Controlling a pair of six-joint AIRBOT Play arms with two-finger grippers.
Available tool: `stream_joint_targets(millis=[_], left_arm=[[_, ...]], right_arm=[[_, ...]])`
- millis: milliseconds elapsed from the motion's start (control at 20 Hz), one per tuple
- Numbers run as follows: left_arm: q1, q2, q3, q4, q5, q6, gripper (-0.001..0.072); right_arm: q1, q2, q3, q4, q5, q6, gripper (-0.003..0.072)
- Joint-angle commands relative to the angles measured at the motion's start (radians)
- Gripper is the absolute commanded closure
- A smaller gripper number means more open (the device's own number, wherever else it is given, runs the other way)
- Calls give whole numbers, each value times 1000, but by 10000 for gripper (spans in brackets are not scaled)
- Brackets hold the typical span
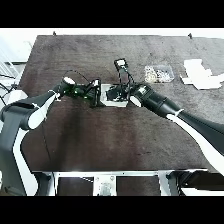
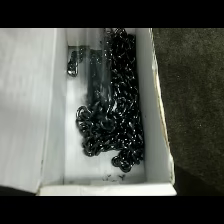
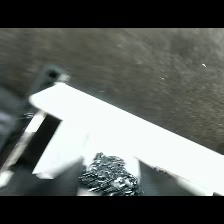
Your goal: Fold the box and place the chain.
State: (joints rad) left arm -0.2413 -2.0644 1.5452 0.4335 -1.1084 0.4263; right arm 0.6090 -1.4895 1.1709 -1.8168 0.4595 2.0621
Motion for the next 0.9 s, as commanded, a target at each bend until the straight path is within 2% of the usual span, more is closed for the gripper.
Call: stream_joint_targets(millis=[0, 200, 350, 550, 850], left_arm=[[1, 0, 0, 0, 0, 0, 360], [1, 0, 0, 0, 0, 0, 360], [1, 0, 0, 0, 0, 1, 360], [1, 0, 0, 0, 1, 1, 360], [1, 0, 0, 0, 1, 0, 360]], right_arm=[[-52, -6, -9, -2, 5, -21, 170], [-170, 120, -9, -8, 153, -89, 171], [-309, 137, -9, -10, 156, -89, 166], [-451, 37, 14, 26, 140, -137, 146], [-475, -208, 189, 105, 140, -134, 146]])
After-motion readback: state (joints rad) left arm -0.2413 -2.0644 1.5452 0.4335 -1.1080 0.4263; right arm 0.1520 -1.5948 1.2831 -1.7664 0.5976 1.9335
